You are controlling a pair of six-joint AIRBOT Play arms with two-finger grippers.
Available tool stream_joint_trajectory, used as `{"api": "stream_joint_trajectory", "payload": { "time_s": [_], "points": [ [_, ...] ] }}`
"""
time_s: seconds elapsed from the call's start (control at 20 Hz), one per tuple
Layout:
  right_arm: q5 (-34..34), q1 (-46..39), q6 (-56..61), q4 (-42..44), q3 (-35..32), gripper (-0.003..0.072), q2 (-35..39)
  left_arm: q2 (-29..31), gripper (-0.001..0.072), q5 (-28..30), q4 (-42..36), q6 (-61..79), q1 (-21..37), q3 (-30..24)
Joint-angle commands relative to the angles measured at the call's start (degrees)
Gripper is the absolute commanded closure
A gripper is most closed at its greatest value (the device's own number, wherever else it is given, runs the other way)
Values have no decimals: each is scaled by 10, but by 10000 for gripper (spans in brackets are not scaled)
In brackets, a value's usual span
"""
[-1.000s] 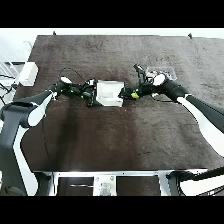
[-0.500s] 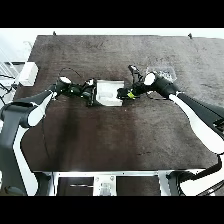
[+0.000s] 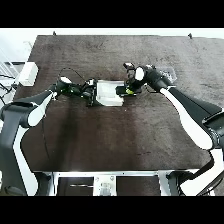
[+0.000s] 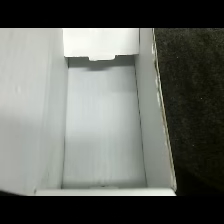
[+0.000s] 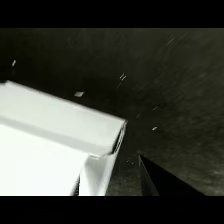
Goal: Fold the box and place the chain.
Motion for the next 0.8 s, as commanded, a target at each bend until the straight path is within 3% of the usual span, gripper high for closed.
{"api": "stream_joint_trajectory", "payload": {
  "time_s": [0.0, 0.45, 0.75],
  "points": [
    [19, 16, 29, -37, 29, 265, -7, 0, 354, 0, 0, 0, 0, 0],
    [53, 17, 63, -53, 35, 264, -24, 0, 354, 0, 0, 0, 0, 0],
    [67, 27, 103, -51, 86, 267, -68, 0, 354, 0, 0, 0, 0, 0]
  ]
}}
